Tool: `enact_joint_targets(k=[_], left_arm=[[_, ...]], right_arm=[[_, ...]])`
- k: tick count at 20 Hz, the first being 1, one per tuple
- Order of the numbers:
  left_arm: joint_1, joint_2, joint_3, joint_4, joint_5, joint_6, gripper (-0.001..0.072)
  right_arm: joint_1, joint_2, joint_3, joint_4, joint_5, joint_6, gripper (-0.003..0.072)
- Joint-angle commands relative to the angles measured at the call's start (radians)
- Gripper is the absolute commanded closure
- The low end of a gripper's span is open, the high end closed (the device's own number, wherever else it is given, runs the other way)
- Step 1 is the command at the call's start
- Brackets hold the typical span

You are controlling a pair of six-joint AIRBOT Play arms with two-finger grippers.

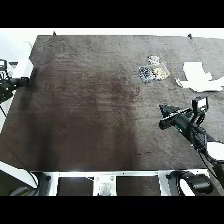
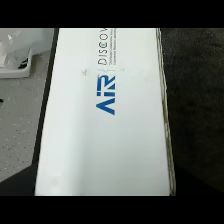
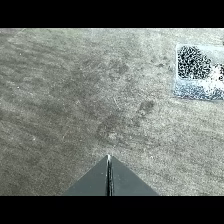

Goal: Fold the box and place the chain.

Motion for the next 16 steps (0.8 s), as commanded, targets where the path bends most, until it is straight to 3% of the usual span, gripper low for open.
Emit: enact_joint_targets(k=[1,3,4,5,8,10,16], left_arm=[[0.001,-0.017,0.001,-0.042,0.008,0.040,0.0689],[0.001,-0.018,0.001,-0.042,0.006,0.047,0.0643],[0.001,-0.018,0.001,-0.042,0.008,0.046,0.0330],[0.001,-0.019,0.001,-0.042,0.008,0.046,0.0192],[0.001,-0.018,0.001,-0.043,0.007,0.047,0.0175],[0.001,-0.018,0.001,-0.053,0.019,0.046,0.0037],[0.001,-0.012,0.025,-0.056,0.026,0.047,0.0036]], right_arm=[[0.000,0.001,-0.001,0.002,-0.001,0.000,0.0681],[0.000,0.001,-0.001,0.001,-0.002,0.000,0.0681],[0.000,0.001,-0.001,0.001,-0.002,0.000,0.0681],[0.000,0.001,-0.001,0.001,-0.002,0.000,0.0681],[0.000,0.001,-0.001,0.001,-0.002,0.000,0.0681],[0.000,0.001,-0.001,0.001,-0.002,0.000,0.0681],[0.000,0.001,-0.001,0.001,-0.002,0.000,0.0676]])
